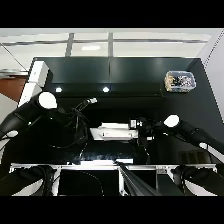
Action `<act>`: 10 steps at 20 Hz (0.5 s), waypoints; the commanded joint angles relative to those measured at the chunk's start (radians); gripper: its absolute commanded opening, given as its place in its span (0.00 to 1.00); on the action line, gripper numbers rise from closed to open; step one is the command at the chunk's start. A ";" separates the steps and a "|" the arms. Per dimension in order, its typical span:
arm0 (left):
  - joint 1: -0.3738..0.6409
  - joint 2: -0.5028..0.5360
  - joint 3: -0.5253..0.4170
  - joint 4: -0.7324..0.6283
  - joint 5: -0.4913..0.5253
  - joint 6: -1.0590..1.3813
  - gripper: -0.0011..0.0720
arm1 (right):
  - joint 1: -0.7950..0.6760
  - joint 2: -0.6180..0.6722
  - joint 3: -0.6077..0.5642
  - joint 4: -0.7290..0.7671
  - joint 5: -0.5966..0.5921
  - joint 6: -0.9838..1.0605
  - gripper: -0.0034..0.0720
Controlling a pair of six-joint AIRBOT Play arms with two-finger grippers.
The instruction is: Fold the box and place the chain.
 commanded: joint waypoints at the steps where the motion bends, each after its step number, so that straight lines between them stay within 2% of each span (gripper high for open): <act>1: 0.002 0.003 -0.092 -0.343 0.322 0.003 0.06 | 0.000 0.001 0.000 0.000 -0.001 0.000 0.45; 4: -0.013 0.002 -0.149 -0.408 0.612 0.011 0.06 | -0.001 0.001 0.000 0.000 -0.002 0.000 0.45; 5: -0.027 0.000 -0.154 -0.411 0.677 0.012 0.06 | 0.000 0.001 0.000 0.000 -0.002 0.000 0.45; 8: -0.091 -0.016 -0.154 -0.401 0.795 0.019 0.06 | 0.000 0.001 0.000 0.000 -0.002 0.000 0.45; 10: -0.127 -0.037 -0.154 -0.360 0.833 0.019 0.06 | 0.000 0.001 0.000 0.000 -0.002 0.000 0.45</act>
